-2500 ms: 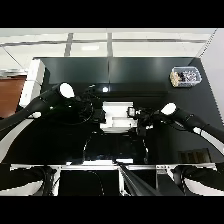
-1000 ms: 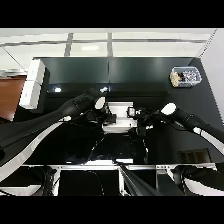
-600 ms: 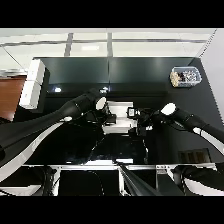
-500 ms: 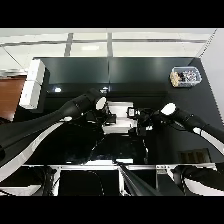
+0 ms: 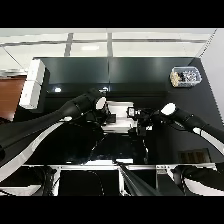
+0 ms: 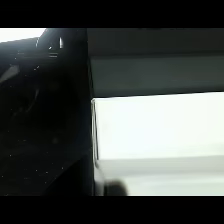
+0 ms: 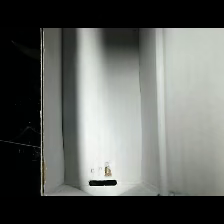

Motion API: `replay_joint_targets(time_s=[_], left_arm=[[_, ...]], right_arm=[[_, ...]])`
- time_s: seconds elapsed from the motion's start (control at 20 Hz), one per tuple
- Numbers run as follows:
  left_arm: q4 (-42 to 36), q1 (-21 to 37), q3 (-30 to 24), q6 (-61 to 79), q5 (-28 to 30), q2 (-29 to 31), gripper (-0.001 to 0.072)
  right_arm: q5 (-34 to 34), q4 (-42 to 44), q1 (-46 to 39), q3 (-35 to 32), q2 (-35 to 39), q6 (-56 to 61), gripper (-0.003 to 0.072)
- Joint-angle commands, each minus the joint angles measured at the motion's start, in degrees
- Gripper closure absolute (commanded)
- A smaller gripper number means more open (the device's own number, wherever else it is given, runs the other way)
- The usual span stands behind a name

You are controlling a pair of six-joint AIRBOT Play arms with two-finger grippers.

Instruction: Fold the box and place the chain.

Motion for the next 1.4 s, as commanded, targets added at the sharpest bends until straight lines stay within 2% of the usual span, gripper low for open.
replay_joint_targets(time_s=[0.0,0.3,0.35,0.45,0.5,0.75,0.85,0.9,1.05,1.1,1.15,1.3,1.35], left_arm=[[-0.1,0.0,0.1,0.1,-0.4,0.0,0.0685],[-0.4,0.0,0.1,0.1,-0.4,0.0,0.0684],[-0.4,0.0,0.1,0.1,-0.3,0.0,0.0684],[-0.4,0.0,0.1,0.1,-0.3,0.0,0.0684],[-0.4,0.0,0.1,0.1,-0.3,0.0,0.0684],[-0.4,0.0,0.1,0.0,-0.1,0.0,0.0683],[-0.5,0.0,0.1,-0.4,0.0,0.0,0.0684],[-0.8,0.0,0.1,-0.4,0.0,0.0,0.0684],[-1.3,0.0,0.1,-0.4,0.0,0.0,0.0683],[-1.3,0.0,0.1,-0.4,0.0,0.0,0.0682],[-1.3,0.0,0.1,-0.4,0.0,0.0,0.0682],[-1.3,0.0,0.1,-0.4,0.0,0.0,0.0683],[-1.3,0.0,0.1,-0.4,0.0,0.0,0.0683]], right_arm=[[0.0,-0.1,0.0,0.0,0.0,-0.1,0.0505],[0.2,-0.1,0.0,0.0,0.0,-0.1,0.0505],[0.9,-0.1,0.0,0.0,0.0,-0.1,0.0471],[1.0,0.3,0.0,0.0,0.2,0.3,-0.0012],[1.2,-0.3,0.0,0.0,1.1,1.9,-0.0014],[7.5,-9.2,-4.5,0.0,8.5,7.4,-0.0013],[9.0,-9.1,-5.6,0.0,8.7,7.4,-0.0012],[8.5,-8.9,-5.5,0.0,8.7,7.3,0.0034],[7.5,-5.8,-4.7,0.0,8.3,6.6,0.0036],[7.3,-5.8,-4.1,0.0,8.0,6.6,0.0152],[7.5,-5.8,-3.5,0.0,7.7,6.6,0.0331],[6.8,-4.0,-1.4,0.0,6.4,6.4,0.0354],[6.0,-3.4,-0.7,0.0,6.0,6.4,0.0453]])
